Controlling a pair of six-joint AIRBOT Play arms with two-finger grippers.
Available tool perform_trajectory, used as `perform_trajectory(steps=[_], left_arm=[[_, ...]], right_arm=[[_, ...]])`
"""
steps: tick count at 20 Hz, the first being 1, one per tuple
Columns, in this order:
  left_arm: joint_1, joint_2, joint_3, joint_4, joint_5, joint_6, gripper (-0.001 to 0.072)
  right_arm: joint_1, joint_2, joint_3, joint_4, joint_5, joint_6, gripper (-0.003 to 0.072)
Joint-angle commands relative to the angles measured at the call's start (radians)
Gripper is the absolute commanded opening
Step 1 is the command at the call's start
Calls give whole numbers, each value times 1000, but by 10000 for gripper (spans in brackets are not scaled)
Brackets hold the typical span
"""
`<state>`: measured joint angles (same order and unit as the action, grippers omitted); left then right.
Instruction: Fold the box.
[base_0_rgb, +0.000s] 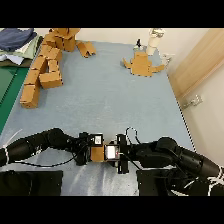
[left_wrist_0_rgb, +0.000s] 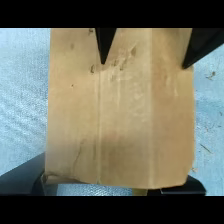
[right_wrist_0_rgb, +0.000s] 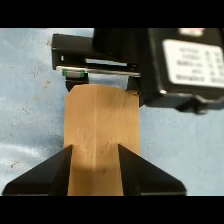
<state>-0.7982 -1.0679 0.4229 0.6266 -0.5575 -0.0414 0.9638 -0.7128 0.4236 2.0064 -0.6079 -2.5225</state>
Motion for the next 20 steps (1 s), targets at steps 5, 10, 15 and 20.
perform_trajectory(steps=[5,10,15,20], left_arm=[[0,1,0,0,0,0,518],[0,1,0,0,0,0,518],[0,1,0,0,0,0,518],[0,1,0,0,0,0,518]], right_arm=[[72,-23,-1,-167,119,-6,451],[90,-21,-1,-208,119,30,402],[89,-21,-1,-324,105,138,299],[92,2,1,-342,102,161,220]])
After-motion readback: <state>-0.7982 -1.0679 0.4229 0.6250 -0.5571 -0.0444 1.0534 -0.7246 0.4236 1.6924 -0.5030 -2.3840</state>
